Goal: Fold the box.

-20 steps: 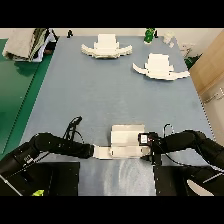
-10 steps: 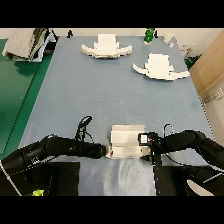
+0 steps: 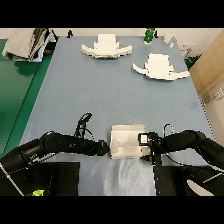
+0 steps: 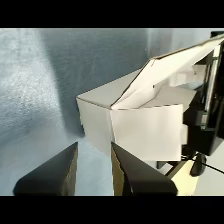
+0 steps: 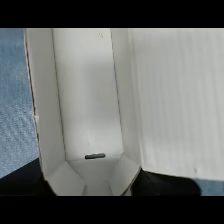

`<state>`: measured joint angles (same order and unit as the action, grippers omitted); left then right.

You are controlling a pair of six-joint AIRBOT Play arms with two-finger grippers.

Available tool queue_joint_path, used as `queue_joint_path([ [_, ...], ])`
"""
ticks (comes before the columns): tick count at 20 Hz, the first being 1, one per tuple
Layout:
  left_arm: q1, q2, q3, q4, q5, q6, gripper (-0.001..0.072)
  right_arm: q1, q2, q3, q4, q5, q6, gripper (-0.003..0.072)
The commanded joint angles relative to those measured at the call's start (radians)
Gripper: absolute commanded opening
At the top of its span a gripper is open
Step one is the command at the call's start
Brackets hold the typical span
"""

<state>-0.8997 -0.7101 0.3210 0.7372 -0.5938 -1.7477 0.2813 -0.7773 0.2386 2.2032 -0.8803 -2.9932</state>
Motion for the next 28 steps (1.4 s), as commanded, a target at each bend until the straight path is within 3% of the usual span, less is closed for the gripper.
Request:
queue_joint_path([
  [1,0.006,-0.001,0.006,-0.017,0.045,0.001,0.0329,0.0,0.0,0.0,0.0,0.0,0.0,0.0599],
  [5,0.004,-0.001,0.008,-0.04,0.049,0.003,0.0356,0.0,0.0,0.0,0.0,0.0,0.0,0.0599],
  [6,-0.006,-0.001,0.01,-0.047,0.042,0.003,0.0651,0.0,0.0,0.0,0.0,0.0,0.0,0.0598],
  [7,-0.018,-0.004,0.01,-0.047,0.042,-0.007,0.0675,0.0,0.0,0.0,0.0,0.0,0.0,0.0599],
  [10,-0.054,-0.052,0.048,-0.041,0.045,-0.026,0.0657,0.0,0.0,0.0,0.0,0.0,0.0,0.0599],
  [12,-0.084,-0.122,0.106,-0.01,0.044,-0.031,0.0595,0.0,0.0,0.0,0.0,0.0,0.0,0.0599],
  [17,-0.176,-0.312,0.257,0.204,0.023,-0.284,0.0588,0.0,0.0,0.0,0.0,0.0,0.0,0.0599],
  [23,-0.269,-0.383,0.414,0.603,-0.183,-0.706,0.0589,0.0,0.0,0.0,0.0,0.0,0.0,0.0599],
  [28,-0.321,-0.445,0.505,0.731,-0.333,-0.835,0.0588,0.0,0.0,0.0,0.0,0.0,0.0,0.0598],
])
